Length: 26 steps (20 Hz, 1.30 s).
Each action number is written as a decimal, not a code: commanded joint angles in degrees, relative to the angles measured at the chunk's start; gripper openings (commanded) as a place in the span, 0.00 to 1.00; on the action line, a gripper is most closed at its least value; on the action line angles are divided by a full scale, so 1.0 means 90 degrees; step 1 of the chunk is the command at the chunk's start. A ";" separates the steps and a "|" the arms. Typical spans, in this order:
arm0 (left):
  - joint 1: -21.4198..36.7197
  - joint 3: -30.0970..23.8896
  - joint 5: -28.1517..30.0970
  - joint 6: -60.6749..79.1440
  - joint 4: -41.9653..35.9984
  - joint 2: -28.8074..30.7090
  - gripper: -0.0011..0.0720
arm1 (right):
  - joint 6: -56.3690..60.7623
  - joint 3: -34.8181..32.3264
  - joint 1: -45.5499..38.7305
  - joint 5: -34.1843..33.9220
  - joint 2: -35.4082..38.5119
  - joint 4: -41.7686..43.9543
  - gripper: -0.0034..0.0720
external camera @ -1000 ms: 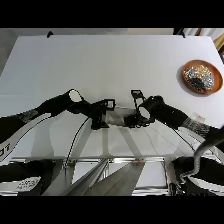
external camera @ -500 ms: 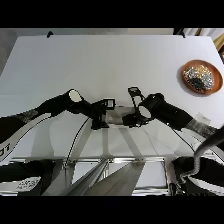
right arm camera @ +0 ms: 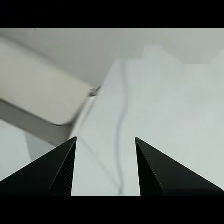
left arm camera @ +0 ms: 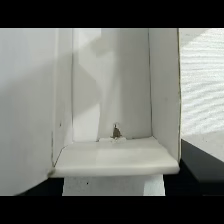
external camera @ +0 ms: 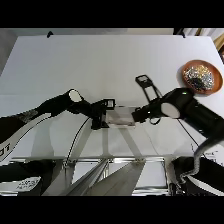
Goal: Fold the box and place the chain.
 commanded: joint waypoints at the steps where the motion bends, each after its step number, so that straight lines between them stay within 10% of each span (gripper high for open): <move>1: 0.0002 0.0000 0.0000 0.0002 0.0005 0.0002 0.44 | -0.0993 0.0051 -0.1452 -0.0270 0.0644 -0.0080 0.53; 11: 0.0002 0.0000 0.0002 0.0002 0.0005 0.0002 0.44 | -0.2715 0.1304 -0.6339 -0.1987 -0.1768 0.0316 0.40; 16: 0.0002 0.0000 0.0000 0.0002 0.0005 0.0002 0.44 | -0.2718 0.2132 -0.6885 -0.1770 -0.3395 0.0316 0.40; 26: 0.0002 0.0000 0.0002 0.0005 0.0005 0.0002 0.44 | -0.2861 0.2290 -0.6885 -0.2157 -0.4102 0.0413 0.40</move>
